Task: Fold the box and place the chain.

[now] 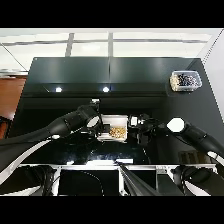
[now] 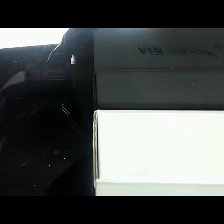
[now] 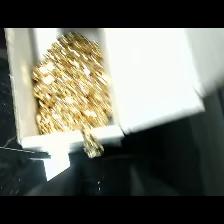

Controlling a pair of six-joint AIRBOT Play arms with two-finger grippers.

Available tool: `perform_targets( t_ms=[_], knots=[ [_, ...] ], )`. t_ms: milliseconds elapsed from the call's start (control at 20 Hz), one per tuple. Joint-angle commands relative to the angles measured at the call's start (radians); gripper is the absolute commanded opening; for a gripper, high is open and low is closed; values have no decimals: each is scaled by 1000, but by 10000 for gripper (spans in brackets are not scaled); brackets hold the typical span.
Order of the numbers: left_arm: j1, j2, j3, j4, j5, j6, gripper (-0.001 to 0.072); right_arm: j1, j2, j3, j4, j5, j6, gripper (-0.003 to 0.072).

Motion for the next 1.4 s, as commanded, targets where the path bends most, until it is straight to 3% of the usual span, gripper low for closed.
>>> perform_targets(
  t_ms=[0,300,350,400,450,650,800,950,1050,1200,1300,1350],
  knots=[
    [0,-1,0,0,0,0,32,15,-63,20,80,8,-140,361],
    [0,-1,0,0,0,0,32,16,-80,20,112,18,-159,359],
    [0,-1,0,0,0,0,32,16,-80,20,112,18,-158,314],
    [0,-1,0,0,0,0,32,16,-80,20,111,26,-159,93],
    [0,-1,0,0,0,0,32,16,-80,20,111,29,-159,49],
    [0,-1,0,0,0,0,32,13,-79,20,101,24,-112,47],
    [0,-1,0,0,0,0,32,13,-43,20,-25,25,64,47],
    [0,-1,0,0,3,0,32,13,72,21,-238,42,353,44],
    [0,-1,0,0,3,0,32,13,182,26,-269,74,492,25],
    [0,-1,0,0,4,0,32,14,299,76,-64,137,627,28],
    [0,-1,0,0,4,0,32,19,296,78,180,121,626,37],
    [0,-1,0,0,4,0,32,27,282,78,227,110,626,38]
  ],
)
